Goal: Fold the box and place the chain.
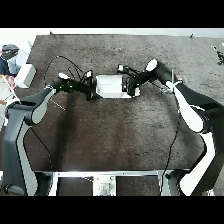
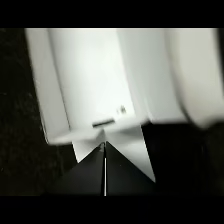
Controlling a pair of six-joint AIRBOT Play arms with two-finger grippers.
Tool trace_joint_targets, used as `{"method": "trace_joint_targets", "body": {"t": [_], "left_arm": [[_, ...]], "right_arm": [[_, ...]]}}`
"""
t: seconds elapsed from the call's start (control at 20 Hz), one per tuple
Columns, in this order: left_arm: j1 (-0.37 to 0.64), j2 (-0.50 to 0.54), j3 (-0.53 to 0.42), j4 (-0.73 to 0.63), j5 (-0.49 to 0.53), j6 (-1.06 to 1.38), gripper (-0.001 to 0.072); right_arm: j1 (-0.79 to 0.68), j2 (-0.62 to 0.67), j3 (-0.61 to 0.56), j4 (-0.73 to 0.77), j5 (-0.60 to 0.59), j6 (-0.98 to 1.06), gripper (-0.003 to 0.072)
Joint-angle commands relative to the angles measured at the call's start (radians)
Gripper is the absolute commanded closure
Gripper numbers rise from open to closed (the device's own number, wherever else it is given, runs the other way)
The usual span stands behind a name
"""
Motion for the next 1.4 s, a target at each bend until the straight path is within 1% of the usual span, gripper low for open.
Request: {"method": "trace_joint_targets", "body": {"t": [0.0, 0.15, 0.3, 0.45, 0.55, 0.65, 0.8, 0.95, 1.1, 1.25, 1.35], "left_arm": [[0.000, 0.000, 0.000, 0.000, 0.000, 0.000, 0.0218], [0.000, 0.000, 0.000, 0.000, 0.000, 0.000, 0.0218], [0.000, 0.000, 0.000, 0.000, 0.000, 0.000, 0.0218], [0.000, 0.000, 0.000, 0.000, 0.000, 0.000, 0.0218], [0.000, 0.000, 0.000, 0.000, 0.000, 0.000, 0.0218], [0.000, 0.000, 0.000, 0.000, 0.000, 0.000, 0.0218], [0.000, 0.000, 0.000, 0.000, 0.000, 0.000, 0.0218], [0.000, 0.000, 0.000, 0.000, 0.000, 0.000, 0.0218], [0.000, 0.000, 0.000, 0.000, 0.000, 0.000, 0.0218], [0.000, 0.000, 0.000, 0.000, 0.000, 0.000, 0.0218], [0.000, 0.000, 0.000, 0.000, -0.001, 0.000, 0.0218]], "right_arm": [[-0.039, 0.048, 0.001, -0.099, 0.093, 0.336, 0.0677], [-0.110, 0.073, 0.001, -0.089, 0.157, 0.526, 0.0677], [-0.193, 0.073, 0.001, -0.033, 0.164, 0.672, 0.0677], [-0.253, 0.071, 0.000, 0.020, 0.163, 0.738, 0.0677], [-0.275, 0.065, -0.001, 0.025, 0.162, 0.768, 0.0677], [-0.278, 0.039, -0.002, 0.026, 0.162, 0.772, 0.0677], [-0.275, -0.023, -0.002, 0.070, 0.161, 0.771, 0.0677], [-0.275, -0.070, -0.002, 0.094, 0.139, 0.753, 0.0677], [-0.268, -0.088, -0.042, 0.269, 0.138, 0.691, 0.0678], [-0.239, -0.097, -0.082, 0.369, 0.143, 0.638, 0.0677], [-0.226, -0.093, -0.083, 0.424, 0.143, 0.632, 0.0675]]}}
